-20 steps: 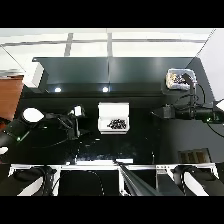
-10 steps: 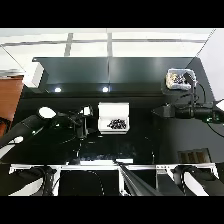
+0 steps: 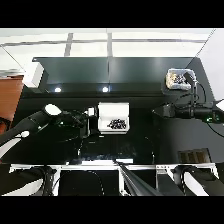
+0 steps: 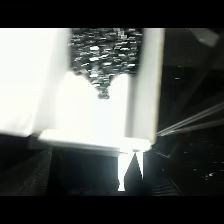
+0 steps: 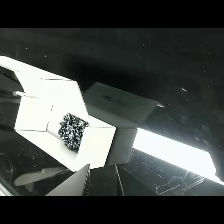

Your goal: Fold the box and place the chain.

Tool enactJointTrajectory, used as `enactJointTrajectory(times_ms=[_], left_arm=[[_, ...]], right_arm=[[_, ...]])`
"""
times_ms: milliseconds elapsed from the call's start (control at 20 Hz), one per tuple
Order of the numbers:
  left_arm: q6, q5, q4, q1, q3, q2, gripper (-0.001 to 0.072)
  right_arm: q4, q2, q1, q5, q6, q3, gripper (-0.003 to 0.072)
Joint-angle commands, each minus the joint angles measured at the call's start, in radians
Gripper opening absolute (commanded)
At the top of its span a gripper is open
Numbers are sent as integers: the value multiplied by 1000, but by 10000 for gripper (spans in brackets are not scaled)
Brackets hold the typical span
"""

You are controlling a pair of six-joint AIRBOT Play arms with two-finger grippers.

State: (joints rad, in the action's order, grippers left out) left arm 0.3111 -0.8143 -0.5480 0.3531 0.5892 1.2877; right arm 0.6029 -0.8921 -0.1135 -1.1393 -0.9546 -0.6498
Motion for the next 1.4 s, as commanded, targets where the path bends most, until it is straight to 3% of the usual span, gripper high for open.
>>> enactJointTrajectory(times_ms=[0, 300, 1350], left_arm=[[7, 6, -12, 18, 14, 12, 711], [-6, -1, -15, 29, 80, 68, 711], [75, -9, 3, 96, 86, 72, 709]], right_arm=[[0, 0, 0, 0, 1, 0, 196], [0, 0, 0, 1, 1, 0, 196], [0, 0, 0, 26, 1, 0, 196]])
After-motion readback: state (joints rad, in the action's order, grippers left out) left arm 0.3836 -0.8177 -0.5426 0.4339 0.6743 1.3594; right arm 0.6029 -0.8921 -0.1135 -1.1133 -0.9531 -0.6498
